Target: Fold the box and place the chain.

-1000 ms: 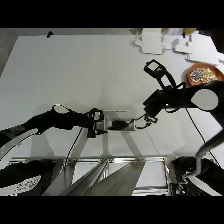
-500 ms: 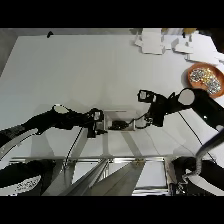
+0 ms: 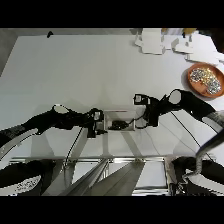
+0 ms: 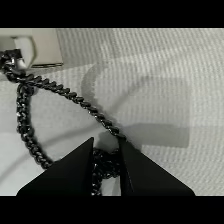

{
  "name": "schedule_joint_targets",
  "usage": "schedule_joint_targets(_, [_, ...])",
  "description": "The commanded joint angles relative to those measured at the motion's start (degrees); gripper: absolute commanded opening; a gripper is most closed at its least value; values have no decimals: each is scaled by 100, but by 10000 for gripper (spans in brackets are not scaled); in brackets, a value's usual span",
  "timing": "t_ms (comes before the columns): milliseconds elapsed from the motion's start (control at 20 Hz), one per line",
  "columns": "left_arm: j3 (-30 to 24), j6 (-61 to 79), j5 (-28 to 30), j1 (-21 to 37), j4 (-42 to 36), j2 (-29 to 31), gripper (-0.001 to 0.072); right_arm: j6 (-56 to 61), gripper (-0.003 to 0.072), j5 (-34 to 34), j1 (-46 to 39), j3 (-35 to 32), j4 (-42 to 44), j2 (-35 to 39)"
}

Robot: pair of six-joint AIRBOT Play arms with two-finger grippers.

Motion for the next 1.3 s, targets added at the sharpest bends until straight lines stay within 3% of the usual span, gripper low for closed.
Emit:
schedule_joint_targets(0, [4,0,2,0,2,2,256,-87,149,-190,-4,-4,22,-61])
schedule_joint_targets(100, [4,0,2,0,2,2,256,-85,92,-192,-4,-11,20,-61])
schedule_joint_targets(350, [4,0,2,0,0,2,256,-131,91,-201,-4,-20,24,7])
schedule_joint_targets(500, [4,0,2,0,2,2,256,-649,122,-138,-4,-20,20,240])
schedule_joint_targets(600, [4,0,2,0,2,2,256,-791,233,-142,-4,-20,22,251])
schedule_joint_targets(1250, [4,0,2,0,0,2,256,-809,215,-455,-4,-28,2,-68])
